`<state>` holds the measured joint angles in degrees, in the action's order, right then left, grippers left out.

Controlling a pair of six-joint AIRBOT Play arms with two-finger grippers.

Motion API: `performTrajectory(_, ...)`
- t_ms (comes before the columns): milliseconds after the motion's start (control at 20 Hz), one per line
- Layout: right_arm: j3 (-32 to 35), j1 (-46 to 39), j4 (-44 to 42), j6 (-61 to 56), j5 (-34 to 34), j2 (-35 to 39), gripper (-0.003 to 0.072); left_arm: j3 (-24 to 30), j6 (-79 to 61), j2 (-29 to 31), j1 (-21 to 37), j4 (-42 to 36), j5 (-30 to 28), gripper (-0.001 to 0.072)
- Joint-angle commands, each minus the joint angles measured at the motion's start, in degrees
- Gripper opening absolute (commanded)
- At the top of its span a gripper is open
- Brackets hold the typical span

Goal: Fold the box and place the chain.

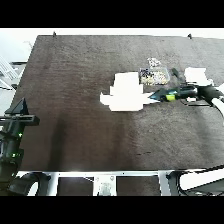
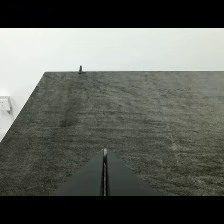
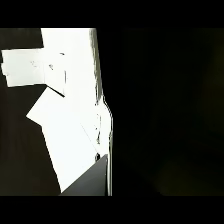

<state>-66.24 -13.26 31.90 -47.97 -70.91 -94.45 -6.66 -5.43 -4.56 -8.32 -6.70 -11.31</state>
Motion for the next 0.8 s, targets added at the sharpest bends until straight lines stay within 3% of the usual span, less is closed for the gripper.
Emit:
performTrajectory(0, -1.99, 9.05, -3.32, -3.78, 10.01, -1.01, 0.0008, -0.04, 0.0, -0.02, 0.0, 0.02, -0.02, 0.002)
performTrajectory(450, -14.51, 13.35, 0.52, -11.72, 8.11, -11.26, 0.0008, -0.02, 0.0, -0.02, 0.0, 0.02, 0.0, 0.002)
performTrajectory(750, -16.52, 13.55, 2.21, -10.43, 7.48, -13.77, 0.0008, -0.04, 0.0, -0.02, 0.0, 0.04, 1.99, 0.002)
